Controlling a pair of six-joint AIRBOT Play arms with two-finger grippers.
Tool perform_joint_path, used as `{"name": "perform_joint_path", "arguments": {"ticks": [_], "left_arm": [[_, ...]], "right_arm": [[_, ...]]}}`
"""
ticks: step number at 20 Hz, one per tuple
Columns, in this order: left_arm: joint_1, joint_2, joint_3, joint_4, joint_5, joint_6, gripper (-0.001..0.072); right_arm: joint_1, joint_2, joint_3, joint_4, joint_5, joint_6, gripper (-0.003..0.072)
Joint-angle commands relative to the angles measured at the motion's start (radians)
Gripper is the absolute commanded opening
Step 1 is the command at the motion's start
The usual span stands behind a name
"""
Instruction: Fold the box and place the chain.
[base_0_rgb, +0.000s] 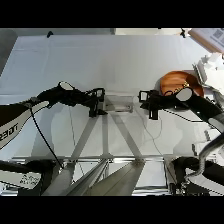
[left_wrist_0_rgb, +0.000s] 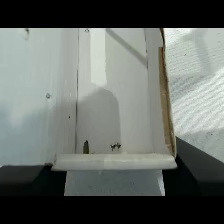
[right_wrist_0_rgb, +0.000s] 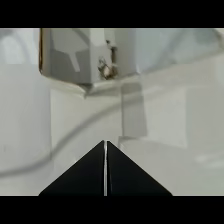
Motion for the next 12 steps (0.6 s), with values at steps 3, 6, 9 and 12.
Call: {"name": "perform_joint_path", "arguments": {"ticks": [3, 6, 9, 12], "left_arm": [[0.000, 0.001, 0.000, 0.000, 0.000, 0.000, 0.0387], [0.000, 0.001, 0.000, 0.000, 0.000, 0.000, 0.0387], [0.000, 0.001, 0.000, 0.000, 0.000, 0.000, 0.0387], [0.000, 0.001, 0.000, 0.000, 0.000, 0.000, 0.0387]], "right_arm": [[0.071, -0.047, 0.000, 0.131, -0.072, -0.140, 0.0012], [0.108, -0.047, 0.000, 0.168, -0.082, -0.174, 0.0012], [0.139, -0.047, 0.000, 0.172, -0.084, -0.185, 0.0012], [0.146, -0.047, 0.000, 0.183, -0.083, -0.185, 0.0013]]}}
